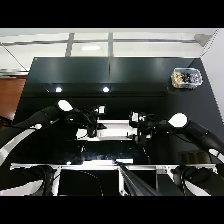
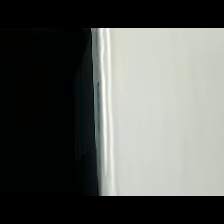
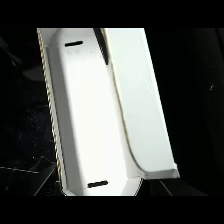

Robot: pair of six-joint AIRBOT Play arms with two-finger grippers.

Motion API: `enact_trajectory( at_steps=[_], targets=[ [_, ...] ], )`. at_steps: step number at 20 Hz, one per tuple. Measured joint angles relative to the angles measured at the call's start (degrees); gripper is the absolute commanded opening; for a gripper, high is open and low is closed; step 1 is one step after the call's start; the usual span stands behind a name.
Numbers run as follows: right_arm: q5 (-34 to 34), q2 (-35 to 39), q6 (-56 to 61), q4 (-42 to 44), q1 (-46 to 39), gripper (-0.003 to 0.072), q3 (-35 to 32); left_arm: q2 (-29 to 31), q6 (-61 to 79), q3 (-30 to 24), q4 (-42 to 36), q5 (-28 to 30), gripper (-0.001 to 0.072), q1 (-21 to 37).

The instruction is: Fold the box and place the chain.

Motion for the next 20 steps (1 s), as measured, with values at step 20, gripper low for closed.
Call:
enact_trajectory(
  at_steps=[20],
  targets=[
    [-1.29,-9.11,-6.23,-1.46,2.82,0.0623,-0.02,-0.04,0.0,0.0,0.0,-0.02,0.0024,-0.02]
  ],
)
